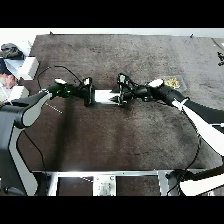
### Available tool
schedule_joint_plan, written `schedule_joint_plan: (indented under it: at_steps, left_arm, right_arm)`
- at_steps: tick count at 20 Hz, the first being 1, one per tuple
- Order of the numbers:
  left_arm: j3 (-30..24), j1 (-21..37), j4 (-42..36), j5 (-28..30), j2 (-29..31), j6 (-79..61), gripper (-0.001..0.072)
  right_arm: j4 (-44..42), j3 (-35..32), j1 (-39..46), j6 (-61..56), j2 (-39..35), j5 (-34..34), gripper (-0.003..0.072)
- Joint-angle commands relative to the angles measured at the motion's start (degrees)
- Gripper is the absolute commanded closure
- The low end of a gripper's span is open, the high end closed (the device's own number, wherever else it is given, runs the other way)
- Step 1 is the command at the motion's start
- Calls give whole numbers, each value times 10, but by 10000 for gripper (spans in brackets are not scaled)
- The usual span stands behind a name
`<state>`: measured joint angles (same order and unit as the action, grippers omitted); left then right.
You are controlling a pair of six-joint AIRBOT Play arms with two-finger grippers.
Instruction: Fold the box and place the chain.
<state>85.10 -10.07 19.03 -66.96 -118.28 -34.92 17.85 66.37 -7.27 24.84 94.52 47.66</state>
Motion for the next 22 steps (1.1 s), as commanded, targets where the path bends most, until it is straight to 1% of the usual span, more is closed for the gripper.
schedule_joint_plan:
  at_steps: [1, 5, 7, 8, 10, 11, 15, 17, 21, 22]
  left_arm:
    - [0, 0, 0, 0, 0, 1, 536]
    - [0, 0, 0, 0, 0, 1, 536]
    - [0, 0, 0, 0, 0, 1, 536]
    - [0, 0, 0, 0, 0, 1, 536]
    - [0, 0, 0, 0, 0, 1, 536]
    - [0, 0, 0, 0, 0, 1, 536]
    - [0, 0, 0, 0, 0, 1, 536]
    - [0, 0, 0, 0, 0, 1, 536]
    - [0, 0, 0, 0, 0, 1, 536]
    - [0, 0, 0, 0, 0, 1, 536]
  right_arm:
    - [-27, -8, -1, 57, 11, -20, 287]
    - [-42, 3, -9, 104, 40, -23, 285]
    - [-44, 3, -18, 128, 44, -45, 271]
    - [-44, 3, -21, 137, 45, -59, 169]
    - [-51, 3, -25, 159, 45, -102, 204]
    - [-57, 3, -25, 174, 45, -112, 204]
    - [-72, 27, -24, 181, 39, -86, 206]
    - [-72, 29, -24, 180, 32, -84, 306]
    - [-72, 30, -24, 180, 29, -63, 310]
    - [-72, 30, -24, 180, 29, -63, 380]
